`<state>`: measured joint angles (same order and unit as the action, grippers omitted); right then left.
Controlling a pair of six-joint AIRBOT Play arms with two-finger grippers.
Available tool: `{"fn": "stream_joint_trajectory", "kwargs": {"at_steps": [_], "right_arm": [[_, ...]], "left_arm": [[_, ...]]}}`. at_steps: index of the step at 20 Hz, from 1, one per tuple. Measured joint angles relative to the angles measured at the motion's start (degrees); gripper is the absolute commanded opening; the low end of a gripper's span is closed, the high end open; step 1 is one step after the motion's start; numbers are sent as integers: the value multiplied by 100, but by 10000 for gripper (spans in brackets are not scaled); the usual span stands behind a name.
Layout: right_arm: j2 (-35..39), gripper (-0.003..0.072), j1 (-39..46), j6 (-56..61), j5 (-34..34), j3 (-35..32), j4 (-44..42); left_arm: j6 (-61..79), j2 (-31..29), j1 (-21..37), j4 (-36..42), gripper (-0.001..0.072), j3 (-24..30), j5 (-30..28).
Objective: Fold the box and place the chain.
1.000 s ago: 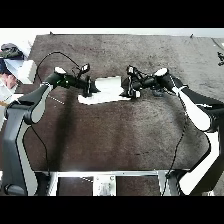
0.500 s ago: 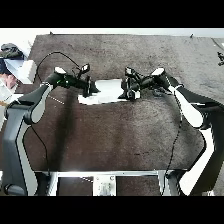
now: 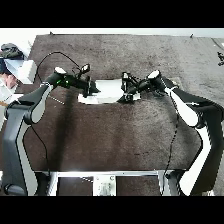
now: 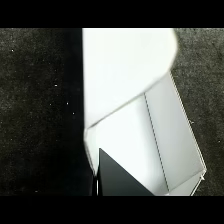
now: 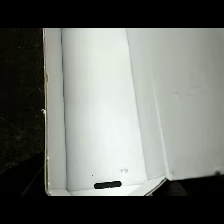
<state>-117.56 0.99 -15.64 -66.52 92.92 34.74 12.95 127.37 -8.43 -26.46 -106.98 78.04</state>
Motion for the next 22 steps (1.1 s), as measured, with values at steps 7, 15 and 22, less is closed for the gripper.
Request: {"fn": "stream_joint_trajectory", "kwargs": {"at_steps": [7, 15, 22], "right_arm": [[-48, 584, -2, -103, 46, 0, -17], [-162, 583, -2, -136, -39, 131, -15], [-216, 374, -2, -146, -114, 227, 9]], "left_arm": [[0, 0, 0, 0, 13, 0, -2], [-2, 0, 0, 0, 13, 0, -4], [-2, 0, 0, 0, 13, 0, -2]]}}
